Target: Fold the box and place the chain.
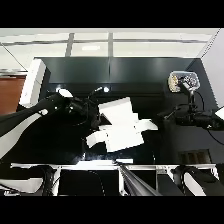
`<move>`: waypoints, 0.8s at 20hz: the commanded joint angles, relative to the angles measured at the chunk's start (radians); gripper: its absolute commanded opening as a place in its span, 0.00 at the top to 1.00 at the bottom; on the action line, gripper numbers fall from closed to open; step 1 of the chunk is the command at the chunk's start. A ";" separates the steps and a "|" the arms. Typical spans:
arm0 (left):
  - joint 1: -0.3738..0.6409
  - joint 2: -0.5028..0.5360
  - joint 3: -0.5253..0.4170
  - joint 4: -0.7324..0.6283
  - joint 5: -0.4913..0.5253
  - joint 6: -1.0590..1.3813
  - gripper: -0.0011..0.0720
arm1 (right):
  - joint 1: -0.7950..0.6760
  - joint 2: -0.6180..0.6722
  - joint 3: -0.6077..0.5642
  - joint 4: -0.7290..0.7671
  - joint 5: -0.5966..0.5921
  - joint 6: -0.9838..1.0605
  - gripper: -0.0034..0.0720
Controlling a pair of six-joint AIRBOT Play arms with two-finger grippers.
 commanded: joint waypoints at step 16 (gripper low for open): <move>-0.171 0.026 -0.008 0.156 0.363 0.298 0.95 | 0.332 -0.004 -0.130 -0.273 -0.209 -0.348 0.01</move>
